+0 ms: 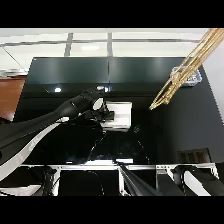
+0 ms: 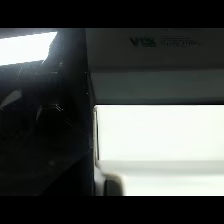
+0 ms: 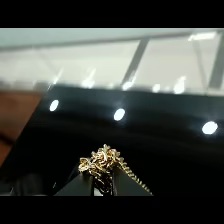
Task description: Fold the box and place the chain.
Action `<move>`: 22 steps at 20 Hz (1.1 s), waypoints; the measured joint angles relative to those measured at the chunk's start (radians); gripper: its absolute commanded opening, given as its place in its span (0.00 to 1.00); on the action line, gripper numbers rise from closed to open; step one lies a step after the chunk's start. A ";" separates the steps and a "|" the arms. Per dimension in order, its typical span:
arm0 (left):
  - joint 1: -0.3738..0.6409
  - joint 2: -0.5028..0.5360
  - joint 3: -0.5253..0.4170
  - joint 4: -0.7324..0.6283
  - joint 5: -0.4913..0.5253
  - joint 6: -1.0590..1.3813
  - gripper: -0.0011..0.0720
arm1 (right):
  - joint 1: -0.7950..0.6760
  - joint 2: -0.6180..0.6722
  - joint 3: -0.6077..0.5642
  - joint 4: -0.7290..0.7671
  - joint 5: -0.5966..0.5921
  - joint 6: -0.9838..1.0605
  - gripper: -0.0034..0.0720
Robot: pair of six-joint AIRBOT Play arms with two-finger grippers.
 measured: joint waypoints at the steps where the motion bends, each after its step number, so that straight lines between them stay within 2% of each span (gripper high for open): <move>1: 0.000 0.000 0.000 0.000 0.000 0.000 0.05 | 0.037 0.002 -0.010 0.009 0.024 -0.006 0.06; 5: 0.000 0.000 0.000 0.000 0.000 0.000 0.05 | 0.204 0.004 -0.072 0.019 0.049 -0.018 0.06; 12: 0.000 0.000 0.000 0.000 0.001 0.000 0.05 | 0.404 -0.001 -0.204 0.024 -0.113 -0.030 0.06; 18: 0.000 0.000 0.000 0.000 0.001 0.000 0.05 | 0.460 -0.011 -0.344 0.013 -0.213 -0.031 0.06; 22: 0.000 0.000 0.000 0.000 0.001 0.000 0.05 | 0.464 -0.016 -0.394 -0.007 -0.259 -0.031 0.06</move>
